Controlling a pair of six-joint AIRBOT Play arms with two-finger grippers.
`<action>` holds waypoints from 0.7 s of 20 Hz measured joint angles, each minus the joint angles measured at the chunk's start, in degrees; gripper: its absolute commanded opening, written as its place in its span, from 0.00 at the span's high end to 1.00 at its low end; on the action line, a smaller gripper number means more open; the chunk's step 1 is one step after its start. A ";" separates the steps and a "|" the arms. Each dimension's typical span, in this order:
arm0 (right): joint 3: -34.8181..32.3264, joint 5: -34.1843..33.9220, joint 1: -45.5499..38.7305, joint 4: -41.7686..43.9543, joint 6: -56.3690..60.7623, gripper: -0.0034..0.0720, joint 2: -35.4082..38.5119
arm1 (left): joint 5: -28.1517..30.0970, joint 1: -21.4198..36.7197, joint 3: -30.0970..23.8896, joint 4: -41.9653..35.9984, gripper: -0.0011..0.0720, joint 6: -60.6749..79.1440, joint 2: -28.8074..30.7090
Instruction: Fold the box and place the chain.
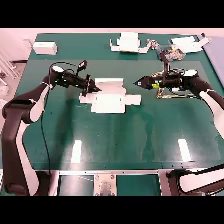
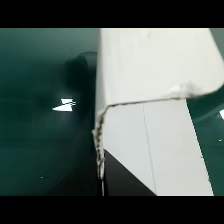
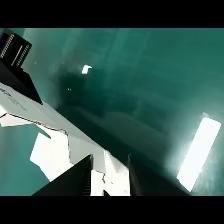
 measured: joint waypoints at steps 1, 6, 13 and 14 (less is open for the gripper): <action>-0.11 0.13 -0.13 0.17 -0.13 0.58 0.13 | 0.09 0.00 -0.07 0.04 0.97 0.48 0.00; -0.39 0.48 -0.35 0.22 -0.74 0.58 0.42 | 1.73 -0.04 -1.33 0.22 0.97 2.45 0.04; -0.42 0.52 -0.35 -0.20 -2.19 0.58 0.39 | 4.87 -0.59 -2.78 0.94 0.97 3.89 0.63; -0.46 0.52 -0.35 -0.22 -2.51 0.58 0.37 | 5.84 -0.85 -3.80 1.29 0.97 4.31 1.36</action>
